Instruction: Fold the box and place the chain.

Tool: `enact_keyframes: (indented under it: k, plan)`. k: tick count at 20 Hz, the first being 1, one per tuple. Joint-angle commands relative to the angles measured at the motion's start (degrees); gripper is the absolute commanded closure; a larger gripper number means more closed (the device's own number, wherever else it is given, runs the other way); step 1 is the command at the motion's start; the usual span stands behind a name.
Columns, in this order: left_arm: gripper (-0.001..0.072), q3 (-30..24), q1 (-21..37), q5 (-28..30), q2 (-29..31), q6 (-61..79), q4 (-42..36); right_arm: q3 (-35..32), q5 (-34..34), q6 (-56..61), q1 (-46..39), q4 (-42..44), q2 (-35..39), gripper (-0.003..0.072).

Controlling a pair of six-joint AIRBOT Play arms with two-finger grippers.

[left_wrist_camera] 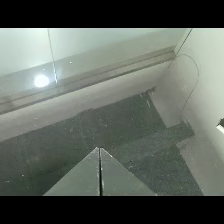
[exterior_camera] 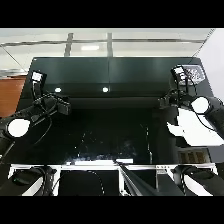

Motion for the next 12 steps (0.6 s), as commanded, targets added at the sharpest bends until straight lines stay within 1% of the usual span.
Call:
enact_keyframes:
  k: [1, 9, 10, 12]
  plan:
    - [0.0684, 0.0, 0.0, 0.02, 0.02, 0.02, 0.02, -0.02, 0.02, 0.02, -0.02, 0.0, -0.04, 0.0675]
    - [0.0684, 0.0, -0.04, 0.31, 0.02, -0.22, -0.44, -0.02, 0.02, 0.02, -0.02, 0.0, -0.04, 0.0675]
    - [0.0684, 0.0, -0.04, 0.72, 0.02, -0.13, -0.39, -0.02, 0.02, 0.02, -0.02, 0.0, -0.04, 0.0675]
    - [0.0684, 0.0, -0.04, 4.11, 0.02, -0.17, -0.46, -0.02, 0.02, 0.02, -0.02, 0.13, -0.04, 0.0675]
